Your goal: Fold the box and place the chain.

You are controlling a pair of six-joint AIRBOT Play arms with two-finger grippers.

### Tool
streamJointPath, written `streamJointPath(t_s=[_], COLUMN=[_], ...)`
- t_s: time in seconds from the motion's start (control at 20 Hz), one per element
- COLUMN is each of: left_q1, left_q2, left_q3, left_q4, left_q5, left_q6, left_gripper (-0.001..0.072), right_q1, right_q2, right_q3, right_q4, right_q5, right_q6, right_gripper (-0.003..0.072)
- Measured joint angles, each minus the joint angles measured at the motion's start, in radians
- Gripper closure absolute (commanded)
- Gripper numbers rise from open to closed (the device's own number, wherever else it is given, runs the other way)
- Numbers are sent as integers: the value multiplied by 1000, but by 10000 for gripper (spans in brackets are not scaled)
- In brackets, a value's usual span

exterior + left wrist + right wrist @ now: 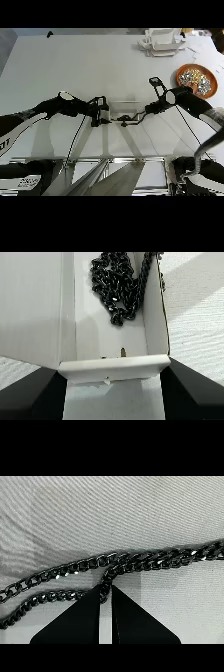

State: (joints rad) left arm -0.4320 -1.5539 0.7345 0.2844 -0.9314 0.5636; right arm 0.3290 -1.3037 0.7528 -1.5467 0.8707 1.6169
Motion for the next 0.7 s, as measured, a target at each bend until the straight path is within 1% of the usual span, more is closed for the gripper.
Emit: streamJointPath(t_s=[0.2,0.3,0.5,0.7], left_q1=[0,0,0,0], left_q2=[0,0,0,0], left_q3=[0,0,0,0], left_q4=[0,0,0,0], left_q5=[0,0,0,0], left_q6=[0,0,0,0], left_gripper=[568,568,568,568], right_q1=[0,0,0,0], right_q2=[6,37,175,322], right_q3=[-2,-2,-2,-2], right_q4=[-1,-2,13,90], right_q5=[1,20,68,92], right_q6=[-25,-50,-100,-154], right_gripper=[665,665,665,659])
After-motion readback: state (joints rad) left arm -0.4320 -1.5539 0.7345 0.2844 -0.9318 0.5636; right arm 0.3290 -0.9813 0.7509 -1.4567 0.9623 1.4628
